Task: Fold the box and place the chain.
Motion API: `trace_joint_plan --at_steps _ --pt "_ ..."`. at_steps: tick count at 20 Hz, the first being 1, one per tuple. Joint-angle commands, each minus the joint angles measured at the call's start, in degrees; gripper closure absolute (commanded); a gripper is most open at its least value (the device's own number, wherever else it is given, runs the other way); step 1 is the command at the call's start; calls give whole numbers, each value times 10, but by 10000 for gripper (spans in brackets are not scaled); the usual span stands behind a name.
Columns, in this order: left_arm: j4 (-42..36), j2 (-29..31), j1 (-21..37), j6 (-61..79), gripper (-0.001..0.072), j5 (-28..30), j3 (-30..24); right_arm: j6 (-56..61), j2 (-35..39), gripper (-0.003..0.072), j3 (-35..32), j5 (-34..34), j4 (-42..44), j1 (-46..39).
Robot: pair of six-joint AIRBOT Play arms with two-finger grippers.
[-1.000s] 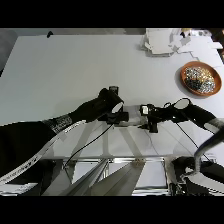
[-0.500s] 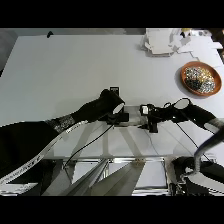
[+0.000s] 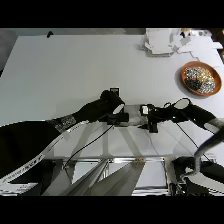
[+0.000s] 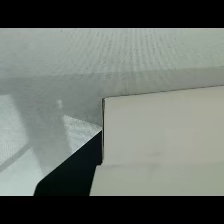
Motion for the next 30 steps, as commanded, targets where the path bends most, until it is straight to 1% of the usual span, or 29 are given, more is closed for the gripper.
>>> trace_joint_plan --at_steps 1,4,5,7,8,9,12,17,19,23,24,25,26,27,28,29,30 --pt "0 0 0 3 708 2 1 0 0 346 0 0 0 0" --pt "0 1 0 4 700 3 1 0 0 346 0 0 0 0" --pt "-3 2 0 4 668 2 1 0 0 346 0 0 0 0" --pt "-10 9 3 8 546 0 1 0 0 346 0 0 0 0" --pt "-10 16 5 8 503 0 1 0 0 346 0 0 0 0" --pt "-10 23 7 9 489 0 1 0 0 346 0 0 0 0" --pt "-11 47 12 15 478 -12 1 0 0 346 0 0 0 0" --pt "-11 99 29 78 478 -63 1 0 0 346 0 0 0 0" --pt "-10 126 40 136 478 -75 0 0 0 346 0 0 0 0" --pt "-9 208 78 329 477 -100 -6 0 0 346 0 0 0 0" --pt "-9 232 91 373 425 -96 -17 0 0 346 0 0 0 0" --pt "-9 258 104 423 267 -89 -33 0 0 346 0 0 0 0" --pt "-6 287 119 493 56 -83 -58 0 0 346 0 0 0 0" --pt "-3 317 133 582 12 -61 -92 0 0 346 0 0 0 0" --pt "-4 346 144 680 11 -39 -130 0 0 346 0 0 0 0" --pt "-21 374 156 774 12 -10 -174 0 0 346 0 0 0 0" --pt "-65 399 172 889 11 29 -223 0 0 346 0 0 0 0"
